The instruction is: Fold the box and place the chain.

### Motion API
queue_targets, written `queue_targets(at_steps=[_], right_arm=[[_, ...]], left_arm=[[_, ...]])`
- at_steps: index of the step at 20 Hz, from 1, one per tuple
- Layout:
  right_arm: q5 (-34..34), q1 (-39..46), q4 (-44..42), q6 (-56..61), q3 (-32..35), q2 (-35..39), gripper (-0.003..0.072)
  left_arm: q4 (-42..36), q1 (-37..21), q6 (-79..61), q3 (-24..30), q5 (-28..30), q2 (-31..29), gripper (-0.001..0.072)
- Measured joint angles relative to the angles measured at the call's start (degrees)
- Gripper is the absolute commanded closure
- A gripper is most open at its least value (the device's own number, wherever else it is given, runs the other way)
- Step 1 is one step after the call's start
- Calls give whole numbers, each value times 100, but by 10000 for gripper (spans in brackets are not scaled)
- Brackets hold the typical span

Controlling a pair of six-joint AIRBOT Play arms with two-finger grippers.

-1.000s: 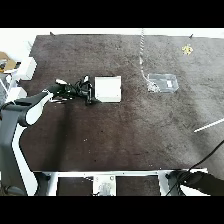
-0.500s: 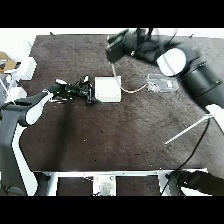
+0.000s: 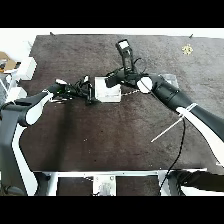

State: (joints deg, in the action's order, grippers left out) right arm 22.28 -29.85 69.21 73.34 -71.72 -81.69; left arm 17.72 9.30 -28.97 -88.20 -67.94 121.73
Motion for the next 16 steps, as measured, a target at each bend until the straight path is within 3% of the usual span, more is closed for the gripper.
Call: queue_targets(at_steps=[5, 7, 12, 16], right_arm=[[1110, 986, 15, 219, 184, 282, 409], [1246, 1502, 26, 424, 494, 317, 409], [481, 2465, -260, 1113, 1215, -136, 409], [-116, 2518, -824, 1228, 1172, -828, 409]], left_arm=[[0, 0, 0, 2, 0, 0, 467], [0, 0, 0, 0, 0, 0, 466], [0, 0, 0, 0, -2, 0, 466], [0, 0, 0, 0, -2, 0, 466]])
